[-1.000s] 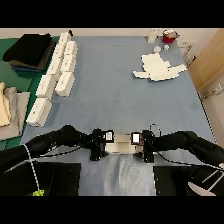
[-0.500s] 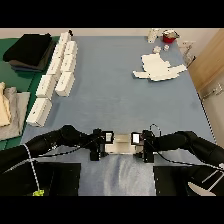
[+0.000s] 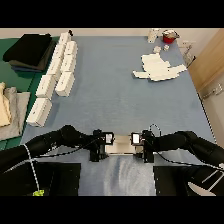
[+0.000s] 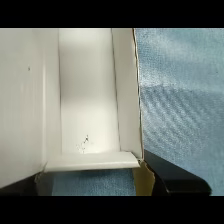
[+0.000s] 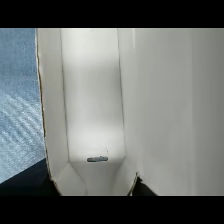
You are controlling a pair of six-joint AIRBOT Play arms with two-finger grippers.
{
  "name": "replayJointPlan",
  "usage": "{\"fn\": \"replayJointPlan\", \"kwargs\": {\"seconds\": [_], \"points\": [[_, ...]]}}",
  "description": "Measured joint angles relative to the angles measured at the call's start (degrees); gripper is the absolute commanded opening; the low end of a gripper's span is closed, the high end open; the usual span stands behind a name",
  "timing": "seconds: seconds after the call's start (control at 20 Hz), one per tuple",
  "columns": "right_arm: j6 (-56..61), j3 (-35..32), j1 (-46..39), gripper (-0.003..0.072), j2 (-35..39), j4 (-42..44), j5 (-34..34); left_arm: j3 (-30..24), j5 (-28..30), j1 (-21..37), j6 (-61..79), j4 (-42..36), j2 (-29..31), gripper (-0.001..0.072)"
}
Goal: Fold the box.
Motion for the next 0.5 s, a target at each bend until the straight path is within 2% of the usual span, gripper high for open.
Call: {"fn": "replayJointPlan", "kwargs": {"seconds": [0.45,0.5], "points": [[0.1,0.0,0.0,0.0434,0.0,0.0,0.1,0.0,1.9,0.0,-0.2,-1.9,0.0,0.0660],[0.1,0.0,0.0,0.0435,0.0,0.0,0.1,0.0,1.9,0.0,-0.2,-2.0,0.0,0.0640]]}}
